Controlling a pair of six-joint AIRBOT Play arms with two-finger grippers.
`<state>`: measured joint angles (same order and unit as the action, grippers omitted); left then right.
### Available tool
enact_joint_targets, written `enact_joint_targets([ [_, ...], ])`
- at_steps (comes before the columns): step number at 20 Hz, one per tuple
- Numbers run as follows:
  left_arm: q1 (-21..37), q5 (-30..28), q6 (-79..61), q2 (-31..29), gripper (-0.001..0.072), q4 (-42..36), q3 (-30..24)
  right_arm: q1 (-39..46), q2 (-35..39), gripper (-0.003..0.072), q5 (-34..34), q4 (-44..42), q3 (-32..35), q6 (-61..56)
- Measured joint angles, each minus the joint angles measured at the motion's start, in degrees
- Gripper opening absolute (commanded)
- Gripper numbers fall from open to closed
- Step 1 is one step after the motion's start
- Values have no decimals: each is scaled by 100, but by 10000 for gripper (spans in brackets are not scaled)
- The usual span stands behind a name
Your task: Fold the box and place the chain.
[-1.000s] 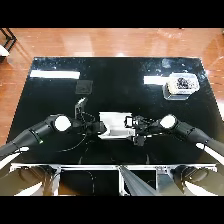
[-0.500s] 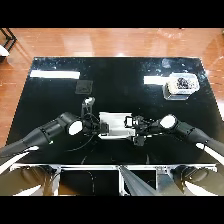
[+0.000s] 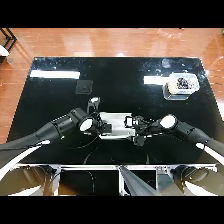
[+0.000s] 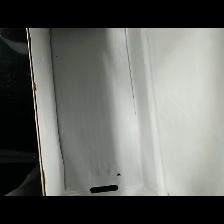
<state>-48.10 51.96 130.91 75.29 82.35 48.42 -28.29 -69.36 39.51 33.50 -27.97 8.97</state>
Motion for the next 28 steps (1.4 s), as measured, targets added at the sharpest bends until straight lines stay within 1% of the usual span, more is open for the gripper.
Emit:
enact_joint_targets([
  [2, -7, 125, 109, 20, 430, 48, 22, 0, 0, 467, 0, 0, 0, 0],
  [8, -26, 251, 376, 101, 427, 238, 136, 0, 0, 467, 0, 0, 0, 0],
  [11, -57, 302, 428, 225, 351, 291, 225, 0, 0, 467, 0, 0, 0, 0],
  [14, -129, 431, 446, 398, 344, 323, 365, 0, 0, 467, 0, 2, 0, 0],
  [15, -151, 437, 448, 444, 308, 343, 415, 0, 0, 467, 0, 2, 0, 0],
  [16, -170, 466, 448, 472, 297, 361, 450, 0, 0, 467, 0, 2, 0, 0],
  [19, -199, 557, 450, 527, 294, 409, 507, 0, 0, 467, 0, 2, 0, 2],
  [20, -203, 570, 452, 533, 235, 417, 518, 0, 0, 467, 0, 2, 0, 2],
  [21, -210, 568, 470, 540, 194, 417, 522, 0, 0, 467, 0, 0, 0, 0],
  [22, -216, 564, 468, 544, 192, 415, 531, -2, 0, 467, -2, -7, 2, -4],
  [23, -216, 573, 468, 551, 118, 417, 533, 0, 0, 467, 0, -2, 0, 0],
  [24, -216, 586, 481, 553, 74, 415, 535, -2, 0, 467, 11, -7, 0, -4],
  [26, -221, 597, 481, 553, 36, 415, 538, 0, 0, 467, 13, -7, 2, -20],
  [28, -221, 603, 470, 553, 36, 409, 538, -2, 0, 467, 11, -4, 2, -17],
])
